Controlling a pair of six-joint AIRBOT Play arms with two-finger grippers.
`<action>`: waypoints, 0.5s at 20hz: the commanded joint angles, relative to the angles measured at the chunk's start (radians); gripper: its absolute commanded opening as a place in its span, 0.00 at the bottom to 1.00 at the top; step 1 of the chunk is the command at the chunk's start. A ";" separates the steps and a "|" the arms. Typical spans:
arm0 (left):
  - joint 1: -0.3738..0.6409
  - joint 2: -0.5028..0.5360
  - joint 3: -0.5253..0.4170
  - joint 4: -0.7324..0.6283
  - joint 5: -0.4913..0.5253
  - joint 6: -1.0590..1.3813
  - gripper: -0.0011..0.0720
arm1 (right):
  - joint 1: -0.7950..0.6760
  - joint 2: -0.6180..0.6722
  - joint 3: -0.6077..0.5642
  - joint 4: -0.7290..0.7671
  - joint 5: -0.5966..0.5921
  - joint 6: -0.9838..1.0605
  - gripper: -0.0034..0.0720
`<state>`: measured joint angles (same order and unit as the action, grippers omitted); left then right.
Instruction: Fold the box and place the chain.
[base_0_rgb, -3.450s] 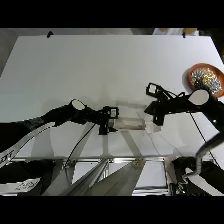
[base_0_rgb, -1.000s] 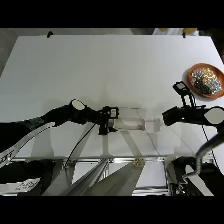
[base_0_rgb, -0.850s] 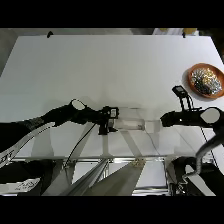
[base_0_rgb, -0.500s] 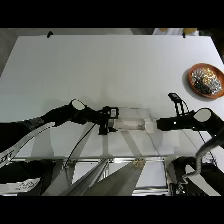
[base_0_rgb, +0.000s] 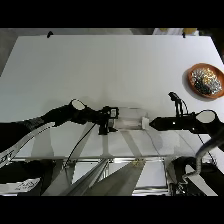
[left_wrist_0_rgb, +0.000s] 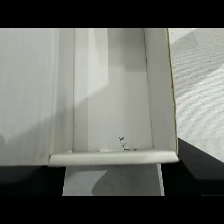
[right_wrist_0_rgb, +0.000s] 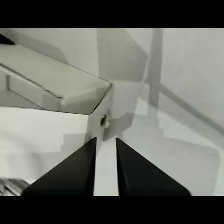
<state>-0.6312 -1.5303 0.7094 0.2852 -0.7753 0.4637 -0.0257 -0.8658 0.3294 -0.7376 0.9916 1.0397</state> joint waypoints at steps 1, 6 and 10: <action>0.000 0.000 0.000 0.000 0.000 0.000 0.30 | 0.000 0.053 0.001 0.084 0.019 0.000 0.32; 0.000 0.000 0.000 0.000 0.000 0.000 0.30 | 0.076 0.053 0.001 0.074 -0.009 0.039 0.46; 0.000 0.000 0.000 0.000 0.000 0.000 0.30 | 0.156 0.053 0.009 -0.036 -0.085 0.189 0.59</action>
<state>-0.6312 -1.5303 0.7094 0.2848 -0.7750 0.4637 0.0803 -0.8146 0.3325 -0.7105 0.9577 1.1259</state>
